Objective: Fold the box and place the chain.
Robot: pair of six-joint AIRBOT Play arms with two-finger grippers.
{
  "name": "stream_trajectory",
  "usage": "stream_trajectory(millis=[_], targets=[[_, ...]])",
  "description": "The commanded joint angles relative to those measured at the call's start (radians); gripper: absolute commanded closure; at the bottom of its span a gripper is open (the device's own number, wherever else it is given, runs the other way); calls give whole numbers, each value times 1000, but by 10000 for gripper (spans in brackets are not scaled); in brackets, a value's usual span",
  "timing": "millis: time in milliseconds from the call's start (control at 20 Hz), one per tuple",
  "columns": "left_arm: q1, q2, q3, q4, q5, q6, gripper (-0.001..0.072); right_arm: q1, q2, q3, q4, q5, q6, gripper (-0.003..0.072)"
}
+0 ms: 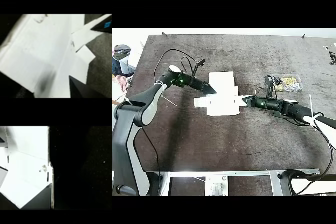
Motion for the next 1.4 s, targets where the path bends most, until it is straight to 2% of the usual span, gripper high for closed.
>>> stream_trajectory(millis=[0,150,200,250,450,500,650,700,750,800,850,950,1050,1350], targets=[[-3,-11,6,-27,-34,27,220,1,0,0,-10,0,0,678],[-3,-10,23,-20,-46,33,223,1,0,0,-13,0,0,678],[-1,-10,32,-18,-51,32,305,1,0,0,-13,0,0,678],[2,-10,35,-18,-52,32,356,1,0,0,-13,-2,0,678],[11,-11,35,33,-93,33,365,0,0,0,-21,-7,0,677],[11,-11,35,45,-101,34,484,0,0,0,-21,-7,0,678],[10,-11,35,50,-114,61,486,0,0,0,-21,-7,0,677],[10,-11,35,50,-108,64,611,0,0,0,-21,-7,0,677],[10,-11,35,45,-103,70,633,0,0,0,-21,-7,0,677],[10,-11,35,34,-104,88,697,0,0,0,-21,-6,0,676],[10,-11,35,24,-105,99,697,0,0,0,-21,-6,0,673],[10,-11,35,8,-107,138,698,-3,0,0,-19,14,1,256],[10,-10,35,4,-106,184,698,-32,8,0,-16,99,1,346],[10,-8,35,5,-75,409,698,-193,81,0,-17,136,3,328]])
